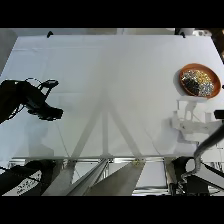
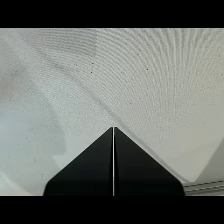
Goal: Fold the box and place the chain.
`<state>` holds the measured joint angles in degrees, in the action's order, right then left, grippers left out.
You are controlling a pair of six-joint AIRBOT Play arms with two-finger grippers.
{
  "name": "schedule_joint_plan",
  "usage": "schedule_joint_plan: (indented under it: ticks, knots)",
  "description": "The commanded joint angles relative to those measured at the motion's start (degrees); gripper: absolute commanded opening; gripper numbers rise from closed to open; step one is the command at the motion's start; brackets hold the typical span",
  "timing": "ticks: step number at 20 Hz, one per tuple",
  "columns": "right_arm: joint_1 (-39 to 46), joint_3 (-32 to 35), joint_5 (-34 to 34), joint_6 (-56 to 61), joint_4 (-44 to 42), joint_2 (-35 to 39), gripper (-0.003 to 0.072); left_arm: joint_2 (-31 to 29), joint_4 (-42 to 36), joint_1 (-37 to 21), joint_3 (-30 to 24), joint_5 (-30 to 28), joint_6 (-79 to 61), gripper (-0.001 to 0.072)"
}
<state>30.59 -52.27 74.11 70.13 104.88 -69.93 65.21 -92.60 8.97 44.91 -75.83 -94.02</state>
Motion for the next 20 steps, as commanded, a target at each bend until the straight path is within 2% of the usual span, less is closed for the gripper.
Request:
schedule_joint_plan:
  ticks: [1,3,7,11,15,18,20]
  knots:
    - [-5.8,0.0,1.6,-3.2,-20.9,5.7,0.0016,0.0,0.0,-0.1,0.0,0.0,0.0,0.0013]
    - [-9.8,0.2,1.6,-3.3,-27.0,7.6,0.0016,0.0,0.0,-0.1,0.0,0.0,0.0,0.0013]
    - [-20.7,1.4,0.4,-3.3,-30.4,11.8,0.0015,0.0,0.0,-0.1,0.0,0.0,0.0,0.0013]
    - [-31.2,10.0,-10.6,-2.4,-37.7,17.1,0.0015,0.0,0.0,-0.1,0.0,0.0,0.0,0.0013]
    - [-40.3,20.9,-25.9,4.2,-38.1,20.3,0.0015,0.0,0.0,-0.1,0.0,0.1,0.0,0.0013]
    - [-45.7,25.0,-31.4,6.5,-37.9,20.5,0.0015,0.0,-0.1,-0.1,0.0,1.8,0.0,0.0013]
    - [-47.9,25.6,-32.2,6.6,-37.8,20.5,0.0015,0.0,-0.4,-0.1,0.0,3.4,-0.3,0.0013]
